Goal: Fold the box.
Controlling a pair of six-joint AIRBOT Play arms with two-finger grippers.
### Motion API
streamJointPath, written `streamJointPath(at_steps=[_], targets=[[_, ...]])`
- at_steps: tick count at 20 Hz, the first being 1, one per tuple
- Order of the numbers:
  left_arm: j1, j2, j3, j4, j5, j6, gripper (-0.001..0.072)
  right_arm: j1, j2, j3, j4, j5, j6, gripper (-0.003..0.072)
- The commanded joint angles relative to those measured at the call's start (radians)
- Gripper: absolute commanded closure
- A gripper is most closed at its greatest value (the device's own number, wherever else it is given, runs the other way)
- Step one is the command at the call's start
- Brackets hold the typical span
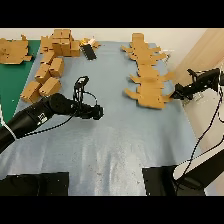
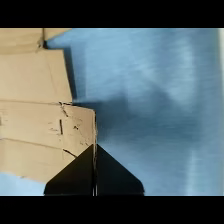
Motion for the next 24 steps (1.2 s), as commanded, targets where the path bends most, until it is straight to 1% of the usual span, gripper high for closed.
streamJointPath(at_steps=[1, 2, 4, 6, 9, 13, 15, 17, 18, 19, 20, 21, 24], targets=[[0.016, 0.000, 0.001, -0.012, -0.005, -0.001, 0.0344, 0.050, 0.009, -0.026, 0.043, -0.087, -0.021, 0.0685], [0.030, 0.000, 0.001, -0.012, -0.015, -0.001, 0.0345, 0.067, 0.023, -0.051, 0.063, -0.098, -0.020, 0.0686], [0.075, 0.000, 0.001, -0.012, -0.063, 0.000, 0.0344, 0.110, 0.084, -0.152, 0.103, -0.084, -0.020, 0.0686], [0.130, 0.000, 0.001, -0.012, -0.112, 0.008, 0.0344, 0.155, 0.189, -0.309, 0.139, 0.018, -0.020, 0.0687], [0.200, 0.000, 0.001, -0.012, -0.160, 0.057, 0.0344, 0.240, 0.402, -0.600, 0.188, 0.221, -0.016, 0.0687], [0.260, 0.000, 0.001, -0.028, -0.230, 0.109, 0.0344, 0.388, 0.674, -0.937, 0.199, 0.344, 0.020, 0.0687], [0.282, 0.000, 0.001, -0.072, -0.267, 0.161, 0.0344, 0.452, 0.798, -1.054, 0.199, 0.384, 0.075, 0.0686], [0.301, 0.000, 0.001, -0.105, -0.296, 0.208, 0.0344, 0.483, 0.875, -1.101, 0.181, 0.383, 0.105, 0.0682], [0.311, 0.000, 0.001, -0.114, -0.308, 0.229, 0.0343, 0.483, 0.887, -1.100, 0.169, 0.374, 0.105, 0.0603], [0.321, 0.000, 0.001, -0.119, -0.323, 0.244, 0.0343, 0.483, 0.886, -1.096, 0.168, 0.371, 0.105, 0.0442], [0.333, 0.000, 0.000, -0.120, -0.339, 0.255, 0.0344, 0.483, 0.876, -1.089, 0.169, 0.371, 0.105, 0.0391], [0.344, 0.000, 0.001, -0.132, -0.354, 0.277, 0.0344, 0.483, 0.860, -1.080, 0.170, 0.371, 0.105, 0.0391], [0.392, 0.000, 0.001, -0.226, -0.415, 0.376, 0.0343, 0.484, 0.790, -1.052, 0.170, 0.367, 0.104, 0.0394]])
